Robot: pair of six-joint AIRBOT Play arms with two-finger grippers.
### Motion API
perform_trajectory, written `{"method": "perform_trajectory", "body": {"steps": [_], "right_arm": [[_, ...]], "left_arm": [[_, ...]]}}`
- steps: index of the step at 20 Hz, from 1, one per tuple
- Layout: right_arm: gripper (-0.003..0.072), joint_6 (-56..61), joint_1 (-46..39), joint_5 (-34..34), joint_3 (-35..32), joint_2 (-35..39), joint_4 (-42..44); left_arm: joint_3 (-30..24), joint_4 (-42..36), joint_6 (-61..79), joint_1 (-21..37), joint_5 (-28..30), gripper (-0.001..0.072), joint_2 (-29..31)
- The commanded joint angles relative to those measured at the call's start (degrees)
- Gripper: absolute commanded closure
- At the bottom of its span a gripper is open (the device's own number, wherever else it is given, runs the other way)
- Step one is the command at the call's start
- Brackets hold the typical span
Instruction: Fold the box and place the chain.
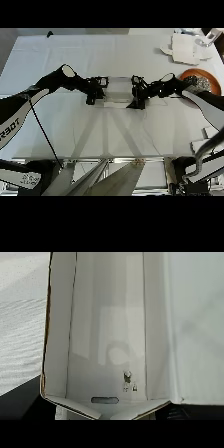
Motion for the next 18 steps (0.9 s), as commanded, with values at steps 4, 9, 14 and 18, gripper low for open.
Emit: {"method": "perform_trajectory", "body": {"steps": [4, 9, 14, 18], "right_arm": [[0.0116, 0.04, 0.04, -0.09, 0.04, 0.04, 0.07], [0.0116, 0.04, 0.04, -0.09, 0.04, 0.04, 0.07], [0.0116, 0.07, 0.04, -0.09, 0.04, 0.04, 0.07], [0.0116, 0.04, 0.04, -0.09, 0.04, 0.04, 0.07]], "left_arm": [[0.00, -4.83, 0.44, -0.50, -1.81, 0.0569, -1.70], [-0.04, -4.76, 0.39, -0.50, -1.36, 0.0387, -1.88], [-0.04, -4.70, 0.26, -0.50, -1.18, 0.0431, -1.86], [-0.04, 1.18, -2.73, -0.48, -1.07, 0.0695, -0.61]]}}
